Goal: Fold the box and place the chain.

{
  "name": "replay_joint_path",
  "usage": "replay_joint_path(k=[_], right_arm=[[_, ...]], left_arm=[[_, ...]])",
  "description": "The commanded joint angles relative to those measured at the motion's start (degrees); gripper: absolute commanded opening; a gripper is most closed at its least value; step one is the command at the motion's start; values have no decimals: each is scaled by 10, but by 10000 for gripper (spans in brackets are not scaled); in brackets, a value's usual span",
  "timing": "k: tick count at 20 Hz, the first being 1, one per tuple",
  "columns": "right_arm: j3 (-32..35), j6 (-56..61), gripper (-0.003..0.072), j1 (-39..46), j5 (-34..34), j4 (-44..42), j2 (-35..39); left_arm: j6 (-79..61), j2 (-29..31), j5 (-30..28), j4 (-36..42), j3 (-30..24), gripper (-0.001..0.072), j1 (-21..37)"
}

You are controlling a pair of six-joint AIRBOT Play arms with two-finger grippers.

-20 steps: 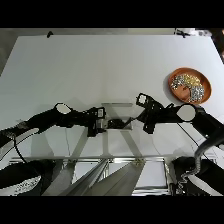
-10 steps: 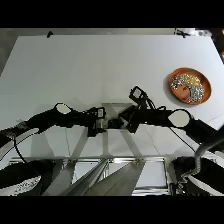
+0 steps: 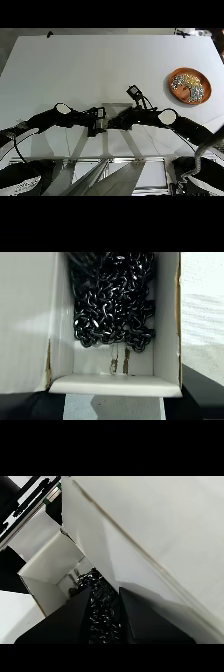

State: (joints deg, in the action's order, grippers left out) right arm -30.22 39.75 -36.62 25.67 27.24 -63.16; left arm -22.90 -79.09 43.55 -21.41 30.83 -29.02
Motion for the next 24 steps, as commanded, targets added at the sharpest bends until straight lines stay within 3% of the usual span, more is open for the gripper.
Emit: replay_joint_path(k=[1,4,5,6,7,10,12,16,21,24], right_arm=[[0,40,200,-1,28,1,0],[0,74,196,-1,85,13,10],[0,85,163,1,97,24,23],[-3,89,38,6,110,34,42],[-13,102,11,10,132,58,66],[-76,224,10,32,219,210,129],[-131,264,10,75,237,285,130],[-235,203,7,165,268,279,23],[-381,123,7,161,375,249,-184],[-393,80,7,139,429,229,-226]], left_arm=[[0,0,0,0,0,143,0],[0,0,0,0,0,143,0],[0,0,0,0,0,143,0],[0,0,0,0,0,143,0],[0,0,0,0,0,143,0],[0,0,0,0,0,143,0],[0,0,0,0,0,143,0],[0,0,0,0,0,143,0],[0,0,0,0,0,143,0],[0,0,0,0,0,143,0]])
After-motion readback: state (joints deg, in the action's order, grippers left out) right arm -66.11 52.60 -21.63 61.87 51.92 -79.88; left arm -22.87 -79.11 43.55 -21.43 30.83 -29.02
